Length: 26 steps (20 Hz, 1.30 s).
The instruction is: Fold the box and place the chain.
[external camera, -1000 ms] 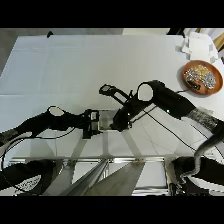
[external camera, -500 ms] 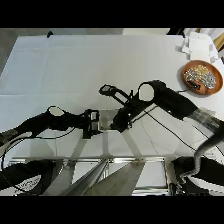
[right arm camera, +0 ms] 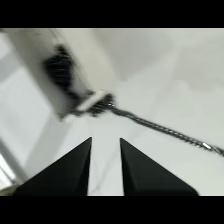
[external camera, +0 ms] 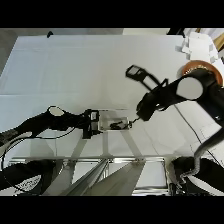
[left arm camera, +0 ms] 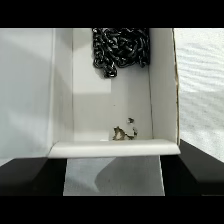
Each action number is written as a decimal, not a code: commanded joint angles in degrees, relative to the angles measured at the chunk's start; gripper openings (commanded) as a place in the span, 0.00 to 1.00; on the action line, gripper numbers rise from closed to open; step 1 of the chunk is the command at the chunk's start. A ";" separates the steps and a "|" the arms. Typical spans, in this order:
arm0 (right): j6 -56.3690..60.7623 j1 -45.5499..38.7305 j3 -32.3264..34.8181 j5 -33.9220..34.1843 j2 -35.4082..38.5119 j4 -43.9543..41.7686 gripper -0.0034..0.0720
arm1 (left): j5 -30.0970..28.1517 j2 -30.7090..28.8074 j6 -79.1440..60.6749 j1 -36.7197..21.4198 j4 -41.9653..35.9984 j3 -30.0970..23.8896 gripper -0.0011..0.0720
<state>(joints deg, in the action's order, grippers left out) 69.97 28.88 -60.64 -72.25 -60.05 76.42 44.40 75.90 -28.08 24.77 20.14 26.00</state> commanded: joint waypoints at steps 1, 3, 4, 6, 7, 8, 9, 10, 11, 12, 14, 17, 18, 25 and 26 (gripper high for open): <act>4.72 -11.30 1.84 3.17 1.36 4.37 0.57 | -0.02 -0.02 0.00 -0.04 0.02 0.02 0.36; 5.01 -16.63 5.01 7.65 -0.09 4.35 0.60 | 0.00 -0.02 0.00 -0.04 0.02 0.02 0.36; 5.75 -18.45 6.51 10.03 -1.16 4.37 0.60 | 0.00 -0.02 0.00 -0.04 0.02 0.02 0.36; 6.80 -20.39 9.27 14.97 -3.91 4.39 0.60 | -0.02 -0.02 0.00 -0.04 0.02 0.02 0.36; 6.88 -20.44 10.23 16.79 -5.46 4.63 0.60 | -0.02 -0.02 0.00 -0.04 0.02 0.02 0.36; 7.63 -20.44 10.67 18.14 -7.06 4.68 0.59 | 0.00 -0.02 0.00 -0.04 0.02 0.02 0.36; 8.44 -20.44 10.73 18.82 -9.07 5.22 0.58 | 0.00 -0.02 -0.02 -0.04 0.02 0.02 0.36; 10.01 -20.44 10.73 19.26 -10.93 7.13 0.58 | 0.00 -0.02 0.00 -0.04 0.02 0.02 0.36; 12.39 -20.44 10.73 19.41 -12.85 9.68 0.58 | -0.02 0.00 0.00 -0.04 0.02 0.02 0.36; 14.21 -20.44 10.73 19.45 -14.43 11.23 0.58 | 0.00 -0.02 0.00 -0.04 0.02 0.02 0.36; 15.19 -20.37 10.73 20.46 -16.70 11.65 0.58 | 0.00 -0.02 -0.02 -0.04 0.02 0.02 0.36; 15.19 -20.26 10.73 20.55 -18.84 11.67 0.58 | 0.00 -0.02 0.00 -0.04 0.02 0.02 0.36; 15.19 -20.26 10.84 20.68 -19.34 11.69 0.58 | 0.00 0.00 0.00 -0.04 0.02 0.02 0.36; 15.32 -20.26 12.90 21.90 -19.61 12.07 0.47 | 0.00 -0.02 0.00 -0.04 0.02 0.02 0.36; 15.32 -20.26 13.46 22.45 -19.61 12.07 0.47 | 0.00 -0.02 0.00 -0.04 0.02 0.02 0.36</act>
<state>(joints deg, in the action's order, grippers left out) 85.12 8.67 -48.34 -50.94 -79.44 88.33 44.40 75.90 -28.08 24.77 20.14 26.00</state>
